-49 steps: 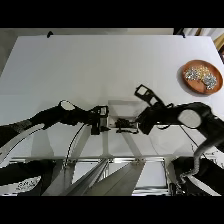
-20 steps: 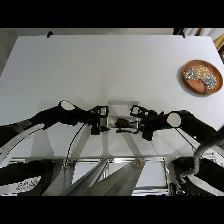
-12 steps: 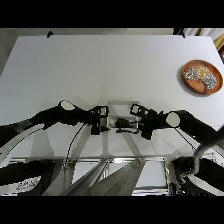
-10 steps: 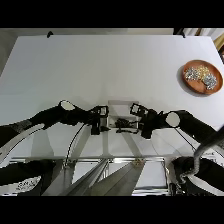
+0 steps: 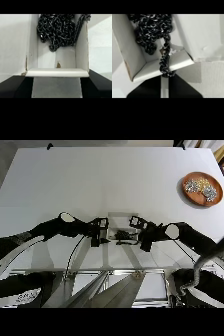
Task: Fold the box and place the chain.
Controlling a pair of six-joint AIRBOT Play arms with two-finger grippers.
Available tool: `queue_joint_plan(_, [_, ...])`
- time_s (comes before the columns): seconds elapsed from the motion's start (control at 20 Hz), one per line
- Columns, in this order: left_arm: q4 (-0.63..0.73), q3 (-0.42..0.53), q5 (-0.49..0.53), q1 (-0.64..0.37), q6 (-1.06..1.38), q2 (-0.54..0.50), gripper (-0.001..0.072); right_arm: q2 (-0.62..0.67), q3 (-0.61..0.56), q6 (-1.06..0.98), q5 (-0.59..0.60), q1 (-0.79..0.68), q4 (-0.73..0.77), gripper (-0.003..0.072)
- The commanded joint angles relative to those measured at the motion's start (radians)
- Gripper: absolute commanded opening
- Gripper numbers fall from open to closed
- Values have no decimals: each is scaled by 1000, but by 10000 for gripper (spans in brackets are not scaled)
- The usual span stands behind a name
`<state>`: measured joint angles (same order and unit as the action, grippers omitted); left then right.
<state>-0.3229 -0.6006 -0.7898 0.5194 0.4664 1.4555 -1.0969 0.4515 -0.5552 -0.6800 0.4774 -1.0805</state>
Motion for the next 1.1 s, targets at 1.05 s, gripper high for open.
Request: queue_joint_plan(1.05, [1,0,1,0,1,0,140,660,201,-173,-240,0,-111,18])
